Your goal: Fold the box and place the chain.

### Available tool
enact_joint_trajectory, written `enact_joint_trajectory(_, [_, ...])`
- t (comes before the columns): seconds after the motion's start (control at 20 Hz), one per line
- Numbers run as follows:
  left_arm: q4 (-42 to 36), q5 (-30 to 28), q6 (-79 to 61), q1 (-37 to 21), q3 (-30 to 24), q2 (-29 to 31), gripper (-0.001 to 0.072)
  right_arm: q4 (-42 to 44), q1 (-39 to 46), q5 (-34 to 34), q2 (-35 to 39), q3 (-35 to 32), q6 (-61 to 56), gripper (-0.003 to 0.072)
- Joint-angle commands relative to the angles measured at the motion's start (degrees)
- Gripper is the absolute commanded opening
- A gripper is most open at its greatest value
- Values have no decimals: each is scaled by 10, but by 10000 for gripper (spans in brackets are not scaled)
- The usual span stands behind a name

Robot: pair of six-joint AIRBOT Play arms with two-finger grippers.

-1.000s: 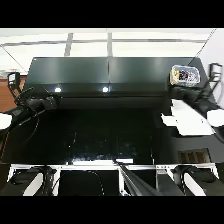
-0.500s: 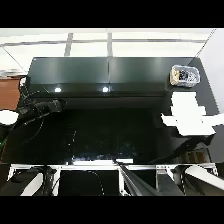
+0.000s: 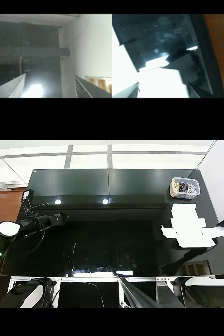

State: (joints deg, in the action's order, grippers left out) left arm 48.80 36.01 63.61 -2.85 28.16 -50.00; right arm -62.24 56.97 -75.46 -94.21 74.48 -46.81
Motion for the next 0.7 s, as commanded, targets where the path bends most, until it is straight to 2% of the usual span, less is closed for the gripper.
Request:
enact_joint_trajectory(0.0, [0,0,-2,0,0,0,712,-33,-19,-35,-24,13,24,515])
enact_joint_trajectory(0.05, [0,0,-2,0,0,-1,712,-29,-19,-35,-23,13,25,357])
enact_joint_trajectory(0.1, [0,0,-2,0,0,-1,712,-25,-20,-38,-21,13,24,93])
enact_joint_trajectory(0.15, [0,0,-2,0,0,-2,712,-18,-21,-51,-19,13,25,50])
enact_joint_trajectory(0.2, [0,0,-2,0,0,-2,712,-6,-23,-67,-14,12,25,20])
enact_joint_trajectory(0.3, [1,-1,-2,0,0,-2,712,37,-32,-87,7,6,25,21])
enact_joint_trajectory(0.45, [1,-2,-2,0,0,-2,712,139,-64,-86,56,-44,25,20])
enact_joint_trajectory(0.55, [1,0,-2,0,0,-2,711,183,-104,-107,95,-99,25,21])
enact_joint_trajectory(0.65, [1,12,-2,0,0,-2,711,222,-151,-90,161,-185,47,20])
